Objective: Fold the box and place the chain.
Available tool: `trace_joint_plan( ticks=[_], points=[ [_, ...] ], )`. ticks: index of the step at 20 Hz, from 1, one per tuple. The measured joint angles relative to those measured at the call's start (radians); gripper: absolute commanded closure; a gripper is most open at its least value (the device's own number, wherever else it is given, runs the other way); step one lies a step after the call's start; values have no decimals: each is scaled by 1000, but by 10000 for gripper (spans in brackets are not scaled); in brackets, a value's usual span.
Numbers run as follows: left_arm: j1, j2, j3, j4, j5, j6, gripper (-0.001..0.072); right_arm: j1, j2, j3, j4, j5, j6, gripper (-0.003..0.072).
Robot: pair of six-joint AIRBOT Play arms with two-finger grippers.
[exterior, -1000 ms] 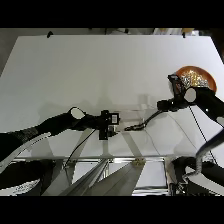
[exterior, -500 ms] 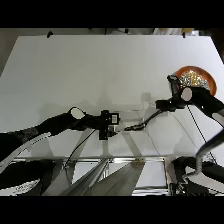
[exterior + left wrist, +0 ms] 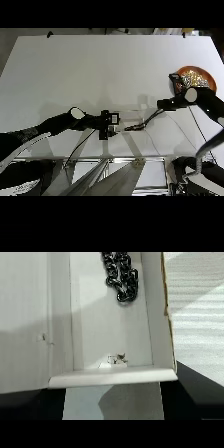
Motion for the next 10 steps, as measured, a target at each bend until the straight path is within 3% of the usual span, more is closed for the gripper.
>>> trace_joint_plan(
  ticks=[10],
  points=[
    [0,0,0,0,0,0,508,74,329,0,224,123,-111,670]
  ],
)
